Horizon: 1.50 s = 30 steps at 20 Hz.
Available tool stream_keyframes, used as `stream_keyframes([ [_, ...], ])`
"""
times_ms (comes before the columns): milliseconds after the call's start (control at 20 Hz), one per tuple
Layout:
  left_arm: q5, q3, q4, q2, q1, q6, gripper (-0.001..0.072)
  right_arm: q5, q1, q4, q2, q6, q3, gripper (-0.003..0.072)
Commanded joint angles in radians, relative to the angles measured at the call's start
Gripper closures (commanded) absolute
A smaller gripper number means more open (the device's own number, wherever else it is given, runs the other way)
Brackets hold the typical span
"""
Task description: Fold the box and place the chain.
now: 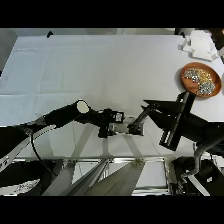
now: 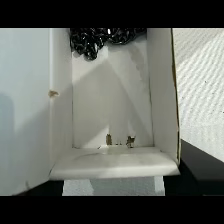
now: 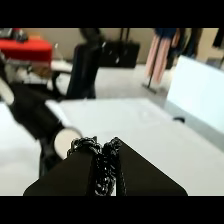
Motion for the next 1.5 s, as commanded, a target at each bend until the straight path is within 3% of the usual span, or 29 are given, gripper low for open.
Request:
stream_keyframes([
  [0,0.000,0.000,0.000,0.000,0.000,0.000,0.0375,0.023,0.001,-0.269,-0.015,0.156,0.002,0.0674],
  [200,0.000,0.000,0.000,0.000,0.000,0.000,0.0375,0.027,0.001,-0.558,-0.015,0.346,0.001,0.0674],
  [350,0.000,0.000,0.000,0.000,0.000,0.000,0.0375,0.075,0.001,-0.681,-0.035,0.476,-0.001,0.0674],
  [550,0.000,0.000,0.000,0.000,0.000,0.000,0.0375,0.163,0.001,-0.714,-0.133,0.490,-0.032,0.0673],
  [850,0.000,0.000,0.000,0.000,0.000,0.000,0.0375,0.167,0.001,-0.719,-0.344,0.489,-0.038,0.0672],
  [1200,0.000,0.000,0.000,0.000,0.000,0.000,0.0375,0.185,0.001,-0.719,-0.394,0.492,-0.038,0.0672],
  [1250,0.000,0.000,0.000,0.000,0.000,0.000,0.0375,0.185,0.001,-0.719,-0.394,0.506,-0.038,0.0666],
  [1350,0.000,0.000,0.000,0.000,0.000,0.000,0.0375,0.183,0.001,-0.719,-0.394,0.517,-0.038,0.0557],
  [1450,0.000,0.000,0.000,0.000,0.000,0.000,0.0375,0.182,0.001,-0.719,-0.394,0.517,-0.038,0.0555],
])
